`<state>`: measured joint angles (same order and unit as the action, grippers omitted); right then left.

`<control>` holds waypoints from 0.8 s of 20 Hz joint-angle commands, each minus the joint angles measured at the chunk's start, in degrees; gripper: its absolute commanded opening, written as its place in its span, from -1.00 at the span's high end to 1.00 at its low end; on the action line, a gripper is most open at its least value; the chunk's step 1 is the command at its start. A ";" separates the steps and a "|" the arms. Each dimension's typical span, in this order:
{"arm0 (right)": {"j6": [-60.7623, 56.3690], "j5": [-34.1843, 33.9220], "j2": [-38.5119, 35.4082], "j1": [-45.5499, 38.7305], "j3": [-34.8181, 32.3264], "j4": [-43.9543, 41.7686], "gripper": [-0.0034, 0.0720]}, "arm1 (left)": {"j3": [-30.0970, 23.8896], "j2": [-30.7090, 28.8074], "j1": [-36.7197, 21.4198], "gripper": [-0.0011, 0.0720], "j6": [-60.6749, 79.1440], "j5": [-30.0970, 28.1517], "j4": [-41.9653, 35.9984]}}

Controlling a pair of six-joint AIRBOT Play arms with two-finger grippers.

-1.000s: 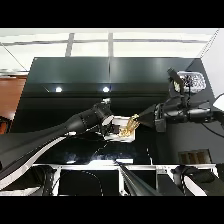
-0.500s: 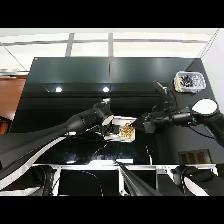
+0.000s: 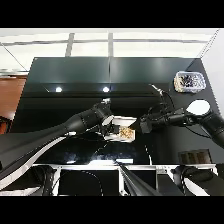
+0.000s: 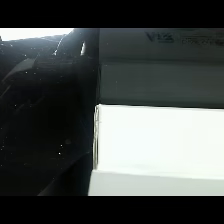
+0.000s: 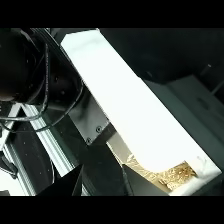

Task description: Fold the box and place the chain.

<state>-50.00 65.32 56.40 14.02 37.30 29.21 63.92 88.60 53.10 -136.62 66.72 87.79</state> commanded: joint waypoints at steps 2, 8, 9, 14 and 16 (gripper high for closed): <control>-3.19 4.98 -3.39 -10.91 2.05 6.47 0.10 | 0.00 0.04 -0.02 0.89 0.00 -0.28 0.00; -3.17 9.25 -9.86 -30.18 2.21 7.96 0.10 | 0.00 1.14 0.00 0.89 -0.17 -0.46 -0.31; -3.17 8.83 -9.86 -30.42 2.21 7.85 0.10 | 0.00 1.64 0.00 0.89 -0.11 -0.13 -0.26; -3.10 8.50 -9.84 -27.96 2.19 7.91 0.10 | 0.02 1.31 -0.07 0.88 -0.13 1.51 -1.68; -2.93 8.52 -9.84 -26.36 2.19 7.93 0.10 | 0.02 0.22 0.00 0.88 -0.52 1.46 -1.49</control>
